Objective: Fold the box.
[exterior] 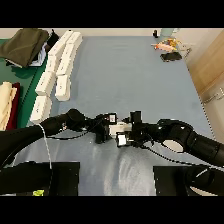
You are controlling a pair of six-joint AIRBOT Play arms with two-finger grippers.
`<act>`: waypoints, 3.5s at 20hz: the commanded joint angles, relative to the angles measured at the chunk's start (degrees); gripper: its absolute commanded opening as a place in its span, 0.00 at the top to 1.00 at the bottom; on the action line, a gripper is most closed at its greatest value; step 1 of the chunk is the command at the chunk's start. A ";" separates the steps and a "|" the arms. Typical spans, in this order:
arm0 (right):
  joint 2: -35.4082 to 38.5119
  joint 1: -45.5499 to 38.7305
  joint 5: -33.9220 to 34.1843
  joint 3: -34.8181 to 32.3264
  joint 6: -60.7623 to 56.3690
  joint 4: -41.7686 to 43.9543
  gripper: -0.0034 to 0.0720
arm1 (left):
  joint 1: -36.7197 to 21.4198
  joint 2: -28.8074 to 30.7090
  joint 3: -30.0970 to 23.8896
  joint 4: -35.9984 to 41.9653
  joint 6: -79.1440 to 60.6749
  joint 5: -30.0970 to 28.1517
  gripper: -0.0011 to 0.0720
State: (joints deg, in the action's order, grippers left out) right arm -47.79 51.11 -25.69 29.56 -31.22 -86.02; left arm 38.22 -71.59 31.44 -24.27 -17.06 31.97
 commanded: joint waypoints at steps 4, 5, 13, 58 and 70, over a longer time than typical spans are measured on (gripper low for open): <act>-0.94 -0.07 -2.43 0.52 -2.40 -0.13 0.48 | 0.02 0.04 0.04 0.00 0.00 -0.04 0.38; -1.38 -0.07 -2.60 0.55 -2.45 -0.11 0.48 | 0.02 0.04 0.04 0.00 0.00 -0.04 0.38; -3.32 -0.09 -2.95 0.55 -3.52 -0.13 0.76 | 0.02 0.04 0.04 0.00 0.00 -0.04 0.38; 2.03 0.04 23.63 -12.92 -33.24 43.82 0.95 | 0.02 0.04 0.04 0.00 0.00 -0.07 0.39; -2.08 2.58 23.04 -15.37 -33.24 43.82 0.95 | 0.02 0.04 0.04 0.00 0.00 -0.04 0.39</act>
State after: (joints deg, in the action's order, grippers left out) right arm -47.94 53.47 -2.07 14.68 -64.49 -42.39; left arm 38.26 -71.59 31.42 -24.25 -16.95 31.92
